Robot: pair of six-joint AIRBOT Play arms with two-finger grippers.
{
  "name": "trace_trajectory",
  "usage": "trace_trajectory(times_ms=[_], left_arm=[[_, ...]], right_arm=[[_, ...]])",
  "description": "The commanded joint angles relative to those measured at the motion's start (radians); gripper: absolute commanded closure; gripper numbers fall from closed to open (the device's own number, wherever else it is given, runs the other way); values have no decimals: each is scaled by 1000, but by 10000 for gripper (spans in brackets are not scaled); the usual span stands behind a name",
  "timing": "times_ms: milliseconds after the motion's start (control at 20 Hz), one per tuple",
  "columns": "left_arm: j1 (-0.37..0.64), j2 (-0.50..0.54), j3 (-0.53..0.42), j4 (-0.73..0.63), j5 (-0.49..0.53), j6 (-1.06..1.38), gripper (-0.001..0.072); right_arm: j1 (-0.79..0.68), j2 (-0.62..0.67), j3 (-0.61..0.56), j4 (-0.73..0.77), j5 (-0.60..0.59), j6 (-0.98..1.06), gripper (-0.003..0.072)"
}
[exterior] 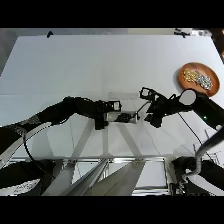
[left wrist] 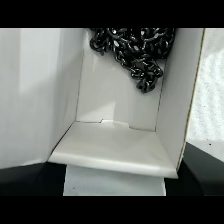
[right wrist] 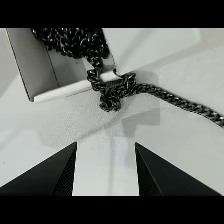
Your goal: Fold the box and place the chain.
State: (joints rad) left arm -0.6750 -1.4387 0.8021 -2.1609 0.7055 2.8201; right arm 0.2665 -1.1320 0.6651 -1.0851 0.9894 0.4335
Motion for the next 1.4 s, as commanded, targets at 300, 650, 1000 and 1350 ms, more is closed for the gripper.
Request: trace_trajectory(times_ms=[300,650,1000,1350], left_arm=[[0,0,0,0,0,0,314],[0,0,0,0,0,0,314],[0,0,0,0,0,0,314],[0,0,0,0,0,0,314]], right_arm=[[97,-157,-13,30,-153,14,286],[97,-165,-13,69,-216,14,361],[97,-188,-13,69,-179,14,648],[97,-75,-12,6,-166,61,669]])
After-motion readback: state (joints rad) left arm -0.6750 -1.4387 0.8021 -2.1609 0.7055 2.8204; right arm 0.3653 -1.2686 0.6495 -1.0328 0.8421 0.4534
